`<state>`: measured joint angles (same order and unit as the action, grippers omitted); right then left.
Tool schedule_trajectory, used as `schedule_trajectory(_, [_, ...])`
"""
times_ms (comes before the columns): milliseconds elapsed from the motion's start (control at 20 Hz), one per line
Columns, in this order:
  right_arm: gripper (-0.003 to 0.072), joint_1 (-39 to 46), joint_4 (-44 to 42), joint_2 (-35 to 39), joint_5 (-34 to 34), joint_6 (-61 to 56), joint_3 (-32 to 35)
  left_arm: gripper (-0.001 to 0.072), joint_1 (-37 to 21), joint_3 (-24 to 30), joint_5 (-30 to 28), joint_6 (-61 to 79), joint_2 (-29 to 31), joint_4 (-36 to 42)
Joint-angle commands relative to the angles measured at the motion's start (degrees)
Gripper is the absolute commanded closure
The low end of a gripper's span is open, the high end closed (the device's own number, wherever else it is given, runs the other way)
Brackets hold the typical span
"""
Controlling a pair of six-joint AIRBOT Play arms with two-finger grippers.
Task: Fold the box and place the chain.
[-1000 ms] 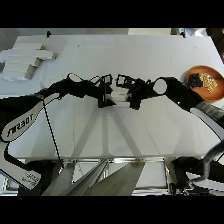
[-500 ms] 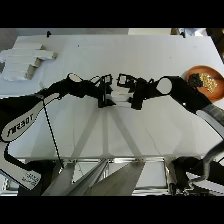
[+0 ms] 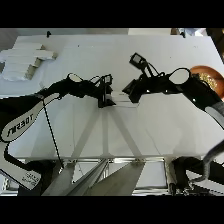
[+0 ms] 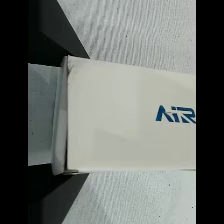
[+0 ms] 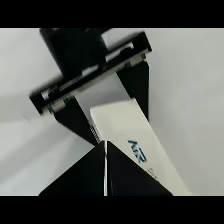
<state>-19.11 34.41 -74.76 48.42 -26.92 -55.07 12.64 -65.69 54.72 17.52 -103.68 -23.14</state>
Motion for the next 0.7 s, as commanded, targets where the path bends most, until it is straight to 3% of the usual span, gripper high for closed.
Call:
schedule_trajectory(0, [0.0669, 1.62, -12.59, -5.44, 1.95, -5.99, -0.04, 0.0433, -0.04, -0.02, -0.04, 0.02, 0.04, -0.02])
schedule_trajectory(350, [0.0669, 1.62, -13.46, -15.17, 1.95, -9.46, -0.04, 0.0433, -0.04, -0.02, -0.02, 0.02, 0.04, -0.02])
schedule_trajectory(650, [0.0669, 1.33, -12.26, -15.98, 3.69, -9.51, -0.02, 0.0433, -0.04, -0.02, -0.02, 0.02, 0.04, -0.02])
